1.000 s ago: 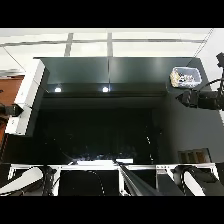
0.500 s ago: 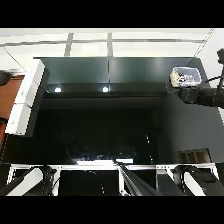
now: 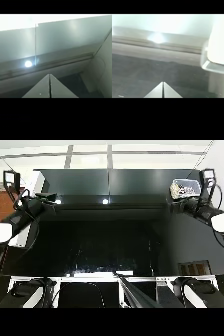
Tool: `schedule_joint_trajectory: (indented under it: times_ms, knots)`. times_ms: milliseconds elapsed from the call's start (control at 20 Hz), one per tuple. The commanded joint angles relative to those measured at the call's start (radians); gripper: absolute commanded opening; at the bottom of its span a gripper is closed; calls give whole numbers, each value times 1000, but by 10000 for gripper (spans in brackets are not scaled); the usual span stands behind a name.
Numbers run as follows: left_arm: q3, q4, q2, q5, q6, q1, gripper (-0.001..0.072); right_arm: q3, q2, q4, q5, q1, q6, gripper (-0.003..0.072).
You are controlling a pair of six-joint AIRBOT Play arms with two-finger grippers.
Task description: Fold the box and place the chain.
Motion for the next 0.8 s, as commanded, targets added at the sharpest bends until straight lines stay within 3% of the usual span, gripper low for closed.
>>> schedule_joint_trajectory:
  times_ms: [0, 150, 750]
  knots:
    - [-68, 10, 11, 68, 0, -30, 29, -65, -20, -55, -55, -5, -10, 17]
    - [-69, 7, -14, 68, -1, -31, 30, -65, -20, -52, 8, -4, -10, 17]
    - [-69, 6, -22, 68, 0, -29, 30, -65, -20, -52, 5, -4, -11, 17]
